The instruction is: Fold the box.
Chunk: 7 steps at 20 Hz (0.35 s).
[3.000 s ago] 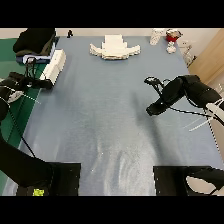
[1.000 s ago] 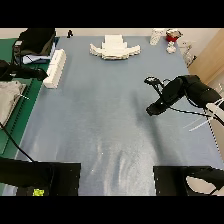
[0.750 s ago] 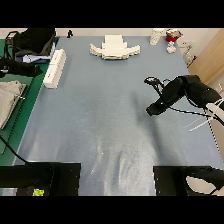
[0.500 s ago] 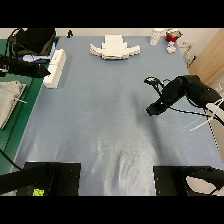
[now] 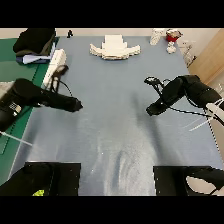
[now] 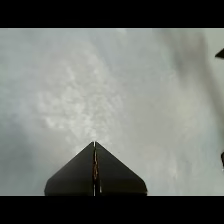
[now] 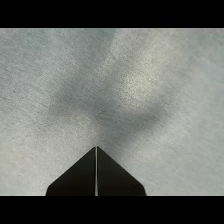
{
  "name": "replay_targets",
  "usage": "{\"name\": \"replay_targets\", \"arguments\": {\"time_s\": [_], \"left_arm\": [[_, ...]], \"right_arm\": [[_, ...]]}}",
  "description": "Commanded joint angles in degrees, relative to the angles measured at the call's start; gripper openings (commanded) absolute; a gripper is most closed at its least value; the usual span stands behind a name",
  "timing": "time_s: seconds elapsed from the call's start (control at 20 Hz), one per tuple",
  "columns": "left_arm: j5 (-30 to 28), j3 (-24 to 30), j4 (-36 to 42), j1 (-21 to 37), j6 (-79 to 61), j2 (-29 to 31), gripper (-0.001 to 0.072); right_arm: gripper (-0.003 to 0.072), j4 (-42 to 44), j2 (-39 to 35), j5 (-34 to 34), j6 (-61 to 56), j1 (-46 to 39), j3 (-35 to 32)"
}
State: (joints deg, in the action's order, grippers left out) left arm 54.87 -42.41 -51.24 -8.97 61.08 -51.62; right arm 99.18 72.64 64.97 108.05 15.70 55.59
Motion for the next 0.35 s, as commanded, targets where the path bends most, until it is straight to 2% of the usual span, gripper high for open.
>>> {"name": "replay_targets", "arguments": {"time_s": [0.0,0.3], "left_arm": [[-10.8,8.0,-0.5,-8.1,3.5,1.4,0.0014],[-11.0,8.2,0.2,-8.9,3.5,1.5,0.0014]], "right_arm": [[0.0005,0.0,0.0,0.0,0.0,0.0,0.0],[0.0005,0.0,0.0,0.0,0.0,0.0,0.0]]}}
